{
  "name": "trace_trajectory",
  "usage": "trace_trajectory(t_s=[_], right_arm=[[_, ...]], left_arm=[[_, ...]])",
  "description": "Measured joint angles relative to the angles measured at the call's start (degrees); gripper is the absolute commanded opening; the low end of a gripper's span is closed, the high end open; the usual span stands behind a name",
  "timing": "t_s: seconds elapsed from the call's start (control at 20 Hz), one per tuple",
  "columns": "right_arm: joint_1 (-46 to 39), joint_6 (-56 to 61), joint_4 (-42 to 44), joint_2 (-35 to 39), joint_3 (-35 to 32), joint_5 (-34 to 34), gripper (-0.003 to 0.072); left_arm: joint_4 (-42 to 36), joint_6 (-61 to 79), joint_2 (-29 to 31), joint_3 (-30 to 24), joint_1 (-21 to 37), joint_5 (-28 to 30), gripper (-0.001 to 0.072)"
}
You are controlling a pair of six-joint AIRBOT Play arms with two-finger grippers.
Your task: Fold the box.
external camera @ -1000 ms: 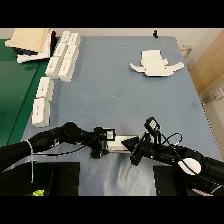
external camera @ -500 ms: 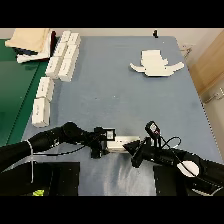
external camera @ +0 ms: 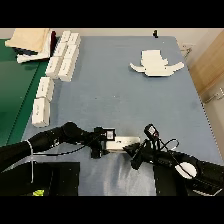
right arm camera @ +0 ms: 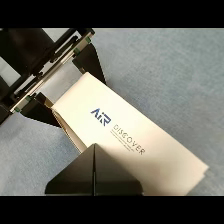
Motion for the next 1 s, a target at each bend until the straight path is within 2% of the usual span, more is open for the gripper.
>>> trace_trajectory(t_s=[0.6,0.9,1.0], right_arm=[[0.07,0.0,-0.11,-0.13,-0.15,0.31,0.0004],[0.11,0.02,-0.39,1.84,1.88,3.23,0.0004],[0.13,0.0,-0.39,3.08,2.62,1.88,0.0004]], left_arm=[[0.0,-0.02,0.0,0.0,0.0,0.0,0.0472],[-0.15,-0.22,0.0,0.0,0.0,-0.07,0.0472],[-0.13,-0.2,0.0,0.0,0.0,-0.07,0.0472]])
